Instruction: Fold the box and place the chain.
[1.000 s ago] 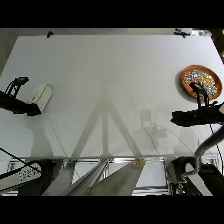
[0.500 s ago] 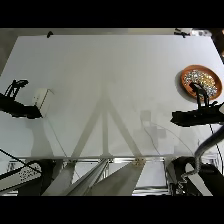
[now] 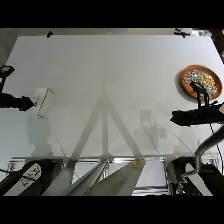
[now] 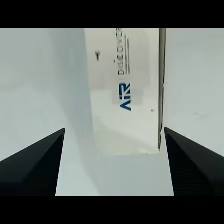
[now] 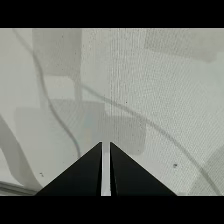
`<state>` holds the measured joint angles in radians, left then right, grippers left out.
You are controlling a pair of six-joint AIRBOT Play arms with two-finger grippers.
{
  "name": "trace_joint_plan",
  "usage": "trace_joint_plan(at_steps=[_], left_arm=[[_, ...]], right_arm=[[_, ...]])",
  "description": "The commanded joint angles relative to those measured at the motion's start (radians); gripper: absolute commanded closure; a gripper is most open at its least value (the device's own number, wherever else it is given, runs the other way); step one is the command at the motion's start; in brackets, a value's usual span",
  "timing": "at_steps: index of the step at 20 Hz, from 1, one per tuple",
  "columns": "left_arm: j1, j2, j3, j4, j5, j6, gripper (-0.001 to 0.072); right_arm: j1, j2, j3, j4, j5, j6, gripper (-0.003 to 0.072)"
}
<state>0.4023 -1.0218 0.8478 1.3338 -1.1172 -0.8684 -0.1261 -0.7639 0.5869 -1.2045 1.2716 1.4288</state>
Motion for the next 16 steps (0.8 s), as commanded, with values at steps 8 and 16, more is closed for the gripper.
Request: trace_joint_plan(at_steps=[8,16], left_arm=[[-0.276,0.079,-0.02,-0.174,-0.274,-0.037,0.0397],[-0.46,-0.032,-0.029,-0.176,-0.233,-0.037,0.0397]], right_arm=[[0.0,-0.001,0.001,0.002,0.004,-0.024,0.0627],[0.0,-0.001,0.001,0.001,0.003,-0.024,0.063]])
